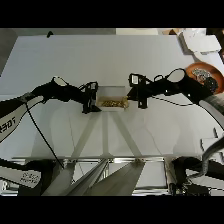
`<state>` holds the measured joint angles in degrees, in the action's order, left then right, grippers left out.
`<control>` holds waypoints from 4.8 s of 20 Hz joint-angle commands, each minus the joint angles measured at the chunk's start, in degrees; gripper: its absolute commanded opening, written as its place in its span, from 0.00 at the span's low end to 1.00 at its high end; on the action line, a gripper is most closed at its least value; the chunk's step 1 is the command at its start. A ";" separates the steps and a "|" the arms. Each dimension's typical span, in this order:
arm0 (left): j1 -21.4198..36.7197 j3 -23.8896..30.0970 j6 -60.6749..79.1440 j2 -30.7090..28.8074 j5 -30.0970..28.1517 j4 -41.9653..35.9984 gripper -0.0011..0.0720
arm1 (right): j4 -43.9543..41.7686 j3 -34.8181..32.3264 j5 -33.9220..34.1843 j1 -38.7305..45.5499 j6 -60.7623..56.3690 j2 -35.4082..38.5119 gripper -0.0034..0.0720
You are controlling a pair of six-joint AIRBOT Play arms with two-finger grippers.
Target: Fold the box and place the chain.
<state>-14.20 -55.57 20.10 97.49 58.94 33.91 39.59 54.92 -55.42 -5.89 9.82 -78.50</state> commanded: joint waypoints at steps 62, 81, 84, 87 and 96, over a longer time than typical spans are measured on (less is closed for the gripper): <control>0.04 -0.02 0.02 -0.07 0.00 0.02 0.37 | 16.09 16.55 5.07 -11.50 -49.53 -7.72 0.51; 0.04 -0.02 0.02 -0.09 0.00 0.02 0.37 | 17.62 2.47 22.29 -22.21 -45.27 0.46 0.52; 0.04 -0.02 0.02 -0.09 0.00 0.02 0.37 | 17.84 1.75 22.45 -22.25 -45.05 0.46 0.58; 0.04 -0.02 0.02 -0.07 0.00 0.02 0.37 | 17.86 1.68 22.53 -22.25 -40.57 0.44 0.59; 0.04 -0.02 0.02 -0.07 0.00 0.02 0.37 | 23.45 1.51 25.22 -22.25 -39.54 0.31 0.59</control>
<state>-14.22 -55.57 20.08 97.45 58.94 33.91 61.54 56.47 -30.72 -28.10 -30.11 -78.08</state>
